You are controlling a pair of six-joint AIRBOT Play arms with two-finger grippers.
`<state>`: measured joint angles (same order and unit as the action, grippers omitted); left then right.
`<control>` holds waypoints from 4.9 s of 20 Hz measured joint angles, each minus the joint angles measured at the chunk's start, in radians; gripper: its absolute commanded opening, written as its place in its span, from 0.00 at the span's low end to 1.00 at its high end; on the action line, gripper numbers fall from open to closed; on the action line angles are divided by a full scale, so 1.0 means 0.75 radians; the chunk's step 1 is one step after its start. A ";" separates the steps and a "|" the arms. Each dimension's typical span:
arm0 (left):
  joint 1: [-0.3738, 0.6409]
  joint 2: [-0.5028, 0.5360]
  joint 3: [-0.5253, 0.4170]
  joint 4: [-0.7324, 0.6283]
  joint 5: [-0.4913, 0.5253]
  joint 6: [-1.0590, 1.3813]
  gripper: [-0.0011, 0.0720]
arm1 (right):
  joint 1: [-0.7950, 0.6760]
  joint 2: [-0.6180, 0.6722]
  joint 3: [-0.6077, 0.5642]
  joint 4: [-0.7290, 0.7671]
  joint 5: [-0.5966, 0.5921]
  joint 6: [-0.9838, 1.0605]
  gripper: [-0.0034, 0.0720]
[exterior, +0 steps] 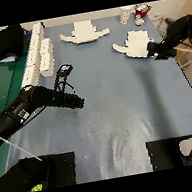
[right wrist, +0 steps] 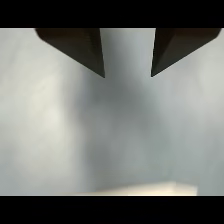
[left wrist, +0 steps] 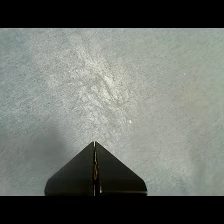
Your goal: Fold the box.
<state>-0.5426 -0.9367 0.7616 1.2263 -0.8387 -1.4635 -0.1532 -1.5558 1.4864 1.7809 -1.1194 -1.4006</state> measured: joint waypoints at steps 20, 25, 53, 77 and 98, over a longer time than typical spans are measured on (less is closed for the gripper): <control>0.000 0.000 0.000 0.000 0.000 0.000 0.03 | -0.249 -0.796 0.761 0.585 -0.170 -0.264 0.04; 0.000 0.000 0.000 0.000 0.000 0.000 0.03 | -0.197 -0.730 0.727 0.627 -0.252 -0.327 0.04; 0.000 0.000 0.000 0.000 -0.001 0.001 0.03 | 0.121 1.043 -1.265 0.386 -0.133 -0.120 0.59; 0.001 0.000 0.001 0.000 0.001 -0.001 0.04 | -0.198 0.399 -1.137 0.688 -0.202 -0.853 0.05; 0.630 -0.693 0.217 -0.869 -0.439 0.839 0.44 | 0.578 0.833 -1.371 0.783 0.303 -0.796 0.05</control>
<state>-0.0700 -1.4563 0.9245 0.5747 -1.1683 -0.8341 0.2802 -0.9314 0.4580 2.3684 -0.8921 -1.9976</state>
